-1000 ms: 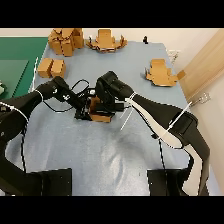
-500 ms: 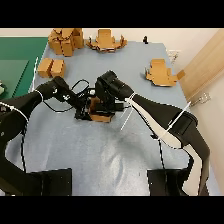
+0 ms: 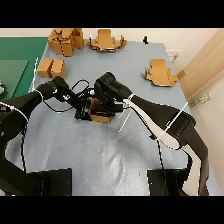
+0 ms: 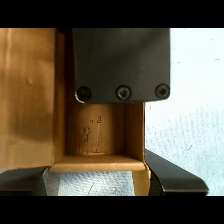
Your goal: Fold the box.
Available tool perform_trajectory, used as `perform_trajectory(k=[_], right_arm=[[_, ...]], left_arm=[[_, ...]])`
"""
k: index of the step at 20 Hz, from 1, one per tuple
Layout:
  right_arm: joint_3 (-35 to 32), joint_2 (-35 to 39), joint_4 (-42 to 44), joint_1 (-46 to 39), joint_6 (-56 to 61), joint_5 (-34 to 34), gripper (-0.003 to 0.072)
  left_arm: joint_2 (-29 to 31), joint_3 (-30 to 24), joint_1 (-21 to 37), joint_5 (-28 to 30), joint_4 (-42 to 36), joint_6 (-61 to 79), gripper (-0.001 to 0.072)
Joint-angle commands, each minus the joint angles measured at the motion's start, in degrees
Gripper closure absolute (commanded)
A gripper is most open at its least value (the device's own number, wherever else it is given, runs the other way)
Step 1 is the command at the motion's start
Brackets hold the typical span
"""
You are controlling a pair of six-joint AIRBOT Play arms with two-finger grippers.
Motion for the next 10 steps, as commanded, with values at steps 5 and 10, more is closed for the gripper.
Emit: perform_trajectory(k=[5,10], right_arm=[[0.9,-0.7,-2.4,0.7,-0.1,-1.3,0.061],[5.3,-0.5,-1.5,0.5,-1.0,2.4,0.0208]], left_arm=[[0.0,0.0,0.0,0.0,0.0,0.0,0.0696],[0.0,0.0,0.0,0.1,0.1,0.0,0.0696]])
